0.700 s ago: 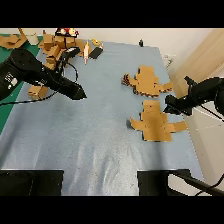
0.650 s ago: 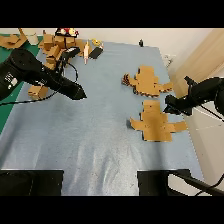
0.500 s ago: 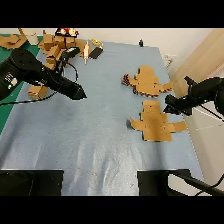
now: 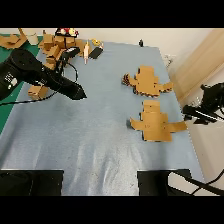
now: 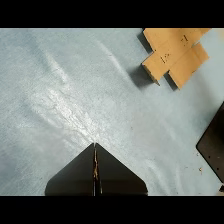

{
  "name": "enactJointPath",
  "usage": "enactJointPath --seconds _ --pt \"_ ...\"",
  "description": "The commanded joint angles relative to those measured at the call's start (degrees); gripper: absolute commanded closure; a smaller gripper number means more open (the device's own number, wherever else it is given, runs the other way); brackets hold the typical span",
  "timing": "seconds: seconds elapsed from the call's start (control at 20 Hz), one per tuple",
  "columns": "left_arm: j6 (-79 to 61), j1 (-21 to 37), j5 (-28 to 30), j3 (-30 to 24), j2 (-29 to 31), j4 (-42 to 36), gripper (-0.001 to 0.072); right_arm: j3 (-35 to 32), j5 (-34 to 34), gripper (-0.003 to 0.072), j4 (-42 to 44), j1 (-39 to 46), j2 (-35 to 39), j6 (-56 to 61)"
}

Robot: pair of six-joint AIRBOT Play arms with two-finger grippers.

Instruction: Fold the box.

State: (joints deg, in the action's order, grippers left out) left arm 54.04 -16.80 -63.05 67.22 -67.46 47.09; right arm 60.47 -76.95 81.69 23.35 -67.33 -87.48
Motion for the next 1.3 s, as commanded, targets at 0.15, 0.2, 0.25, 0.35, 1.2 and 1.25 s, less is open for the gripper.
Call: enactJointPath --seconds 0.15,0.2,0.25,0.35,1.2,1.25 --pt "0.0 0.0 0.0 0.0 0.0 0.0 0.0697 0.0 0.4 0.0226 10.8 10.4 -6.0 -11.9" --pt "0.0 0.0 0.0 0.0 0.0 0.0 0.0697 0.0 0.5 0.0226 11.8 10.4 -7.1 -13.4" --pt "0.0 0.0 0.0 0.0 0.0 0.0 0.0697 0.0 0.7 0.0226 12.3 10.4 -8.3 -14.1" --pt "0.0 0.0 0.0 0.0 0.0 0.0 0.0697 0.0 0.8 0.0227 13.9 10.4 -11.1 -15.3" --pt "0.0 0.0 0.0 0.0 0.0 0.0 0.0697 -2.2 -6.8 0.0681 34.9 9.2 -13.3 -24.4" --pt "0.0 0.0 0.0 0.0 0.0 0.0 0.0697 -2.2 -7.6 0.0682 38.5 8.5 -12.7 -25.4"
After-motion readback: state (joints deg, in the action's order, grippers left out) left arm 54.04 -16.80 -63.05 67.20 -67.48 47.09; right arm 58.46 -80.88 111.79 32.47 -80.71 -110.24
